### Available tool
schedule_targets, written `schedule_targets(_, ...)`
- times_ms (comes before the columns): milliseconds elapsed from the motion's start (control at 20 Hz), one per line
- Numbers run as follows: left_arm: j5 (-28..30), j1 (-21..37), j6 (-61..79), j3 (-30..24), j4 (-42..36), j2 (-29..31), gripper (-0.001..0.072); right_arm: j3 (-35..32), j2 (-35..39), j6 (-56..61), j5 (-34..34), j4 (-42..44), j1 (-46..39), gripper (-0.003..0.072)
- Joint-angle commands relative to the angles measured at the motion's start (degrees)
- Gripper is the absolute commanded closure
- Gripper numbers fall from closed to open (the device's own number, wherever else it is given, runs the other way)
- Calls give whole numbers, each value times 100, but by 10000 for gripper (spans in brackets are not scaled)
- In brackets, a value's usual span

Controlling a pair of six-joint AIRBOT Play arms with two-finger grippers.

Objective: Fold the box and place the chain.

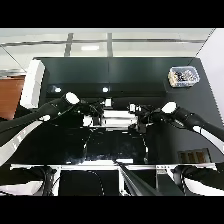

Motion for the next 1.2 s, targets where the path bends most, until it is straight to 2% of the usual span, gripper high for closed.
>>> schedule_targets(0,-2,-2,-7,0,2,-4,682,-4,-2,2,15,-11,7,207)
schedule_targets(100,4,2,-7,2,4,28,675,-4,-2,4,7,-9,7,207)
schedule_targets(150,9,7,-7,2,4,90,543,-7,-2,4,4,-9,7,207)
schedule_targets(200,33,31,-11,2,4,195,328,-7,-2,4,4,-9,7,207)
schedule_targets(300,35,157,-251,0,26,433,-11,-7,-2,4,-2,-11,7,208)
schedule_targets(450,2,485,-896,0,608,931,-11,-7,-2,4,-2,-13,11,219)
schedule_targets(600,-267,887,-2127,0,1001,1438,-4,-7,-2,4,-2,-15,13,236)
schedule_targets(700,-979,1156,-3386,-2,1005,1513,15,-7,-2,4,9,-22,11,522)
schedule_targets(750,-1469,1231,-3888,-7,1005,1502,18,-7,-2,2,9,-24,11,520)
schedule_targets(800,-1982,1255,-4251,-24,1005,1499,128,-7,-2,2,9,-24,11,519)
schedule_targets(850,-2503,1246,-4470,-44,1005,1499,452,-7,-2,7,20,-13,11,519)
schedule_targets(900,-2905,1202,-4465,-79,929,1499,678,-7,-2,7,24,-15,9,520)
schedule_targets(1000,-3178,1080,-4487,-280,306,1499,685,-7,-2,4,13,-7,9,519)
schedule_targets(1150,-2612,682,-4457,-776,-1010,1434,685,-7,-2,4,15,-7,9,520)
